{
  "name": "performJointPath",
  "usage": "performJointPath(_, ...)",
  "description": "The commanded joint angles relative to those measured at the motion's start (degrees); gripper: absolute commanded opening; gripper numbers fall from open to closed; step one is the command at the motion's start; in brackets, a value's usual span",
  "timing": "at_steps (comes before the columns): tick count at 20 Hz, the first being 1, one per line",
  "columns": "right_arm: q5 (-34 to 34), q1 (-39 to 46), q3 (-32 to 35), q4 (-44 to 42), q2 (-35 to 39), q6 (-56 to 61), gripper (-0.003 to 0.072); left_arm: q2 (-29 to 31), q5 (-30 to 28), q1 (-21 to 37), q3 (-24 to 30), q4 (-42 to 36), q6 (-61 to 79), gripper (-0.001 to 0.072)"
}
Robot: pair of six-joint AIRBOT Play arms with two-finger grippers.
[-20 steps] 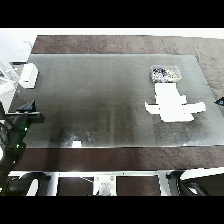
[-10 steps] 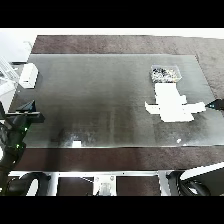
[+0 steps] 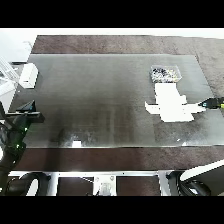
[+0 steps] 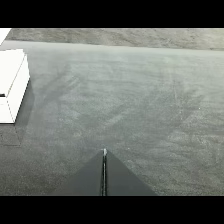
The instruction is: Fold the box and place the chain.
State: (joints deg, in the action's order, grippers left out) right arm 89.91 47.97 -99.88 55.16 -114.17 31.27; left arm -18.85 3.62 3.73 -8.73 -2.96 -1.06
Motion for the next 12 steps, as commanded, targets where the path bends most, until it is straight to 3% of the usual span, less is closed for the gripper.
performJointPath(1,0.7,-2.0,0.0,0.0,-1.5,0.5,0.0435,0.0,0.0,0.0,0.0,0.0,0.0,0.002)
performJointPath(8,4.1,-4.6,0.0,2.3,-1.7,2.6,0.0432,0.0,0.0,0.0,0.0,0.0,0.0,0.002)
performJointPath(11,6.2,-4.8,0.0,4.9,-1.7,2.8,0.041,0.0,0.0,0.0,0.0,0.0,0.0,0.002)
performJointPath(12,6.5,-4.8,0.0,5.1,-1.7,2.8,0.037,0.0,0.0,0.0,0.0,0.0,0.0,0.002)
